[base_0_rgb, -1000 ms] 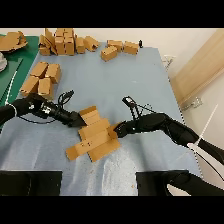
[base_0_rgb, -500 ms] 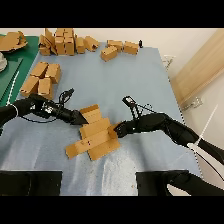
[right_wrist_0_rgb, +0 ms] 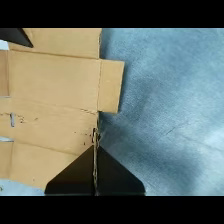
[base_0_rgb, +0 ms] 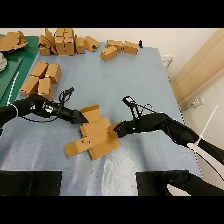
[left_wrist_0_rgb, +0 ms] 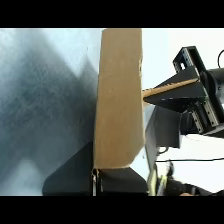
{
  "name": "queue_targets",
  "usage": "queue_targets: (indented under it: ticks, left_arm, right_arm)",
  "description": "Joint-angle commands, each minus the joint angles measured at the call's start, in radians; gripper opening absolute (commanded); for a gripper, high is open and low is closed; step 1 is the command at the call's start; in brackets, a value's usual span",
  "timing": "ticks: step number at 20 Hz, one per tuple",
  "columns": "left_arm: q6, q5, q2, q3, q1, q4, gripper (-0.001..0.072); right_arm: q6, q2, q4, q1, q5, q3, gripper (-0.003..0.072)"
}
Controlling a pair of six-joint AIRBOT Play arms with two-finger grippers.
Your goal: Fold the box.
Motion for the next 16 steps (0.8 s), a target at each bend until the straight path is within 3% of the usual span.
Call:
queue_targets:
  ticks: [1,2,3,6,8,12,16]
  left_arm:
    - [0.132,0.014,0.000,0.009,-0.005,-0.052,0.0011]
    - [0.173,0.005,0.006,0.023,-0.017,-0.049,0.0010]
    - [0.209,0.003,0.018,0.036,-0.034,-0.050,0.0010]
    - [0.327,0.077,0.084,0.092,-0.127,-0.014,0.0010]
    - [0.382,0.192,0.135,0.099,-0.201,0.102,0.0010]
    - [0.607,0.231,0.170,0.099,-0.334,0.162,0.0010]
    - [0.773,0.307,0.170,0.099,-0.409,0.158,0.0010]
  right_arm:
    - [0.002,0.001,-0.006,-0.002,0.000,0.000,0.0161]
    - [0.016,0.001,-0.019,-0.010,0.000,0.001,0.0267]
    - [0.038,0.001,-0.053,-0.019,0.003,0.003,0.0302]
    - [0.307,0.006,-0.208,-0.098,0.000,0.048,0.0296]
    - [0.427,0.031,-0.284,-0.169,0.000,0.095,0.0278]
    - [0.477,0.064,-0.315,-0.301,-0.003,0.180,0.0279]
    - [0.507,0.061,-0.311,-0.322,-0.006,0.190,0.0278]
